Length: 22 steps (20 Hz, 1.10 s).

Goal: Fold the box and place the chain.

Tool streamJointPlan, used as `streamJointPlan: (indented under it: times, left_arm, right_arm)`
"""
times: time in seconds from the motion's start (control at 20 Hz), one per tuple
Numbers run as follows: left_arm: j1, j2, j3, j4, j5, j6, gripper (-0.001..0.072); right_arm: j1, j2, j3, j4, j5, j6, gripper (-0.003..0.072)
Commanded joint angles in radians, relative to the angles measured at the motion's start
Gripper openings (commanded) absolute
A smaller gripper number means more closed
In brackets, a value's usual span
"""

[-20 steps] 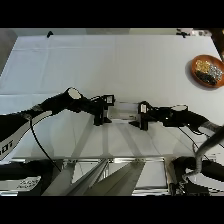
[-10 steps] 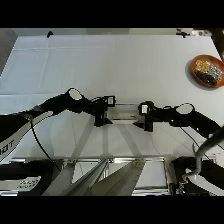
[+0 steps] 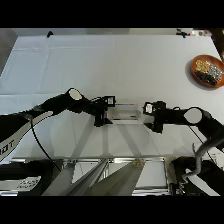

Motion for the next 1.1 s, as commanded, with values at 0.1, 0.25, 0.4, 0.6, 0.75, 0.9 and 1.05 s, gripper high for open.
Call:
streamJointPlan:
  times: [0.1,0.25,0.4,0.6,0.75,0.9,1.05]
  left_arm:
    - [0.001,0.001,0.001,0.0,0.003,-0.002,0.0352]
    - [0.001,0.001,0.001,0.0,0.003,-0.002,0.0352]
    - [0.001,0.0,0.001,-0.004,0.009,-0.001,0.0351]
    - [-0.004,0.0,0.001,-0.045,-0.004,-0.028,0.0351]
    - [-0.005,0.001,0.001,-0.045,-0.019,-0.029,0.035]
    - [-0.004,0.002,0.001,-0.038,-0.021,-0.047,0.0351]
    - [-0.003,0.029,0.001,0.032,-0.018,-0.105,0.035]
  right_arm:
    - [0.0,0.182,0.0,-0.107,0.115,0.127,0.0699]
    - [0.0,0.293,0.0,-0.01,0.127,0.126,0.0699]
    - [0.0,0.351,0.0,0.095,0.119,0.125,0.0699]
    - [0.0,0.354,0.0,0.16,0.077,0.125,0.068]
    - [0.0,0.354,0.0,0.173,0.036,0.125,0.068]
    - [0.0,0.354,0.0,0.174,0.032,0.125,0.068]
    - [0.0,0.354,0.0,0.174,0.026,0.125,0.068]
